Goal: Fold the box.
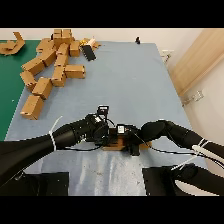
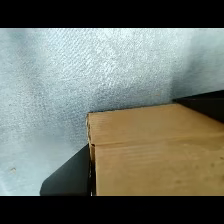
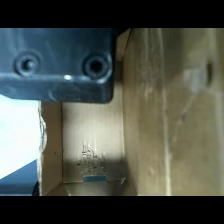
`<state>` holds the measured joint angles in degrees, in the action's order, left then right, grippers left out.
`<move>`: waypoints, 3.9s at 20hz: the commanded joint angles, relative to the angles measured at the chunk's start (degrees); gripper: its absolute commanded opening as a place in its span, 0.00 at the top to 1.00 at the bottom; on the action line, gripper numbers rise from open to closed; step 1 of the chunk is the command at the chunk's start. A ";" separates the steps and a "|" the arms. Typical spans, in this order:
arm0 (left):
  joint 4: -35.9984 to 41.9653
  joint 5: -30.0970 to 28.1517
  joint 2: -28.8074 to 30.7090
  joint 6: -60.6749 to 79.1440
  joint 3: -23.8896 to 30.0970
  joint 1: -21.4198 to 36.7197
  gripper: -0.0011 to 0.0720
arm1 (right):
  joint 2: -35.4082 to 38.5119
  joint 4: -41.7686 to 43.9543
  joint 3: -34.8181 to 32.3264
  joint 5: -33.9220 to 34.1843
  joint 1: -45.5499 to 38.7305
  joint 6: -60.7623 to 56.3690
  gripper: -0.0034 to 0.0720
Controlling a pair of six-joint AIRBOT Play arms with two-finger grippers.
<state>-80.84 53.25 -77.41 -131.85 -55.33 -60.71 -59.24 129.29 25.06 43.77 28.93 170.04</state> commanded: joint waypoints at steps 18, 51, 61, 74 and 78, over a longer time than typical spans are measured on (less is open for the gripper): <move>-14.86 21.35 12.55 0.48 -2.16 0.09 0.41 | -0.02 -0.04 0.00 -0.24 0.00 -0.04 0.20; 36.28 -16.68 14.05 126.38 22.60 19.98 0.04 | -0.04 -0.07 0.00 -1.79 0.00 -0.04 0.20; 48.81 -15.93 9.88 135.62 22.60 19.96 0.04 | -0.04 -0.07 0.00 -1.79 0.00 -0.04 0.20; 50.51 -22.32 7.37 136.98 22.60 16.76 0.04 | -0.04 -0.07 0.00 -1.77 0.00 -0.04 0.19; 51.10 -23.23 7.37 136.98 22.60 16.76 0.27 | -0.04 -0.07 0.00 -1.75 0.00 -0.04 0.19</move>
<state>-30.30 31.03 -70.00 5.13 -32.75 -43.90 -59.27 129.21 25.06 41.98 28.91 170.01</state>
